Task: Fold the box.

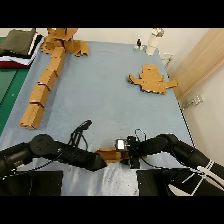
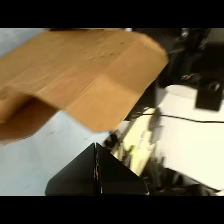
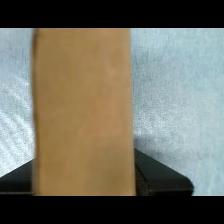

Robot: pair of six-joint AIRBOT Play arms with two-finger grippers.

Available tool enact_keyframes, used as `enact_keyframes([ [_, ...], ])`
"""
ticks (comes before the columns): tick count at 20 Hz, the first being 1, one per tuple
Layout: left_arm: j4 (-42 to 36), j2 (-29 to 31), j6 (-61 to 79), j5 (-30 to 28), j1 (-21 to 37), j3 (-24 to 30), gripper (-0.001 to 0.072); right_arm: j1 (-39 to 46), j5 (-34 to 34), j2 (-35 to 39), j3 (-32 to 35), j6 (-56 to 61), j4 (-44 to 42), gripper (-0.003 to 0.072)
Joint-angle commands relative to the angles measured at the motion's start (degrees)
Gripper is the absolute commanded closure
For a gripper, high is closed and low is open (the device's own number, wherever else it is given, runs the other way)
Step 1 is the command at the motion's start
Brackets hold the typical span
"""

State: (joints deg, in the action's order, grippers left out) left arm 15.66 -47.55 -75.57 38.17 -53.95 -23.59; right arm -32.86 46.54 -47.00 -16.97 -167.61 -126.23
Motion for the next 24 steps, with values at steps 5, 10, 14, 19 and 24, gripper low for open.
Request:
enact_keyframes([
  [5, -38.53, -11.63, 34.84, -15.04, -2.12, -0.61, 0.0700, 0.00, 0.00, 0.04, 0.02, -0.02, 0.00, 0.0181],
  [10, -34.36, -13.53, 35.74, -26.36, -2.12, -0.76, 0.0700, 0.00, 0.00, 0.04, 0.02, 0.00, 0.00, 0.0182],
  [14, -31.39, -13.64, 35.74, -30.71, -2.12, -0.87, 0.0700, 0.00, 0.00, 0.04, 0.02, -0.02, 0.00, 0.0181],
  [19, -30.53, -17.03, 35.76, -30.03, -2.12, -1.51, 0.0701, 0.00, 0.00, 0.04, 0.02, 0.00, 0.00, 0.0181],
  [24, -28.50, -20.31, 35.71, -27.28, -2.10, -2.73, 0.0700, 0.00, 0.00, 0.04, 0.02, 0.00, -0.02, 0.0182],
])
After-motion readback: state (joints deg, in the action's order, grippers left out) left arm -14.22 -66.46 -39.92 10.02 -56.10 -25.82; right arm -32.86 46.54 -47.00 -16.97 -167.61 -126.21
